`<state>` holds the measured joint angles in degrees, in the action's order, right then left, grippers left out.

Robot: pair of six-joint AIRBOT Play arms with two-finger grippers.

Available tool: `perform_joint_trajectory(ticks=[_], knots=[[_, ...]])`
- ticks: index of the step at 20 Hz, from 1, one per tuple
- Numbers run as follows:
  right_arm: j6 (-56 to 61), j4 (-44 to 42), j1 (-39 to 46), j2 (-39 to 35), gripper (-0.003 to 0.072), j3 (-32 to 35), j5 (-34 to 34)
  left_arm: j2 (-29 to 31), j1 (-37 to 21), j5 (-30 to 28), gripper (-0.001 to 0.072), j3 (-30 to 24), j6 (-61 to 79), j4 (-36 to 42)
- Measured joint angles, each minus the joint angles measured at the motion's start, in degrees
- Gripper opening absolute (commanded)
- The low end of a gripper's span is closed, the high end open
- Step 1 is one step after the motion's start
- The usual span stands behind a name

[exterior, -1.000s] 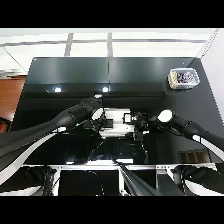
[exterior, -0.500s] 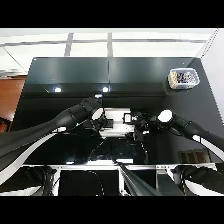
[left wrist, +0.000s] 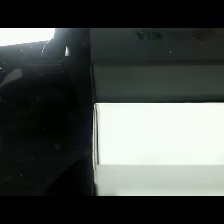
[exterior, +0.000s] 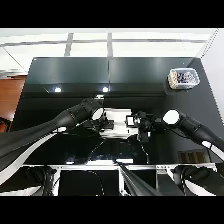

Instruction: Fold the box and place the chain.

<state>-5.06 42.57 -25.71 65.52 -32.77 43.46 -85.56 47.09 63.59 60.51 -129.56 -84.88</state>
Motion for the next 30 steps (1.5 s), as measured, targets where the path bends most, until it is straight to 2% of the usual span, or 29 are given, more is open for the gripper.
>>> perform_joint_trajectory(ticks=[1, 2, 3, 5, 6, 7, 14, 15, 16, 17, 18, 19, 20, 21, 23, 24, 27, 30], knots=[[0.2, 0.39, -0.04, -0.28, 0.0581, 0.0, -0.02, 0.0, 0.0, 0.02, 0.0024, 0.0, 0.07, -0.13], [0.31, 0.85, -0.09, -0.46, 0.0305, -0.02, -0.02, 0.0, 0.0, 0.02, 0.0024, 0.0, 0.2, -0.13], [0.44, 1.07, -0.09, -0.61, 0.0225, 0.0, -0.04, 0.0, 0.0, 0.09, 0.0024, 0.0, 0.28, -0.13], [0.66, 1.4, -0.09, -0.76, 0.0223, 0.0, 0.35, 0.0, 0.0, 0.13, 0.0024, 0.0, 0.31, -0.13], [0.66, 1.27, -0.09, -0.83, 0.0193, 0.0, 0.92, 0.0, 0.0, 0.13, 0.0024, 0.0, 0.31, -0.13], [0.68, 1.01, -0.09, -0.87, 0.012, 0.0, 1.01, 0.0, 0.0, 0.13, 0.0024, 0.0, 0.31, -0.13], [0.94, -5.79, -0.09, -0.02, 0.0126, 0.31, 1.2, 0.0, 0.0, 0.09, 0.0024, 0.0, 0.31, -0.13], [0.98, -6.73, -0.09, 0.46, 0.0209, 0.35, 1.18, 0.0, 0.0, 0.09, 0.0024, 0.0, 0.31, -0.11], [1.05, -7.61, -0.09, 1.03, 0.04, 0.37, 1.11, 0.0, 0.0, 0.09, 0.0024, 0.0, 0.31, -0.09], [1.03, -8.41, -0.09, 1.53, 0.0407, 0.37, 0.94, 0.0, 0.0, 0.09, 0.0024, 0.0, 0.31, -0.07], [1.01, -9.05, -0.09, 1.9, 0.0178, 0.42, 0.79, 0.0, 0.0, 0.13, 0.0024, 0.0, 0.28, -0.11], [1.01, -9.62, -0.09, 2.21, 0.018, 0.42, 0.52, 0.0, -0.02, 0.15, 0.0024, 0.0, 0.22, -0.09], [1.05, -10.27, -0.09, 2.43, 0.0392, 0.42, 0.37, 0.0, -0.02, 0.13, 0.0024, 0.0, 0.22, -0.07], [1.03, -10.67, -0.09, 2.56, 0.0358, 0.42, 0.31, 0.0, -0.02, 0.11, 0.0024, 0.0, 0.22, 0.0], [1.11, -11.19, -0.07, 2.78, 0.01, 0.42, 0.15, 0.0, -0.02, 0.09, 0.0024, 0.0, 0.22, 0.02], [1.53, -11.58, -0.09, 2.82, 0.0015, 0.42, 0.24, 0.0, -0.02, 0.07, 0.0024, 0.0, 0.22, 0.02], [6.16, -11.26, 0.2, 2.03, 0.0013, 0.35, 0.83, 0.0, -0.02, -0.04, 0.0024, 0.0, 0.24, 0.09], [21.16, -4.42, 2.69, -2.16, 0.0013, -0.61, 2.78, 0.0, -0.02, -0.15, 0.0024, 0.0, 0.28, 0.11]])
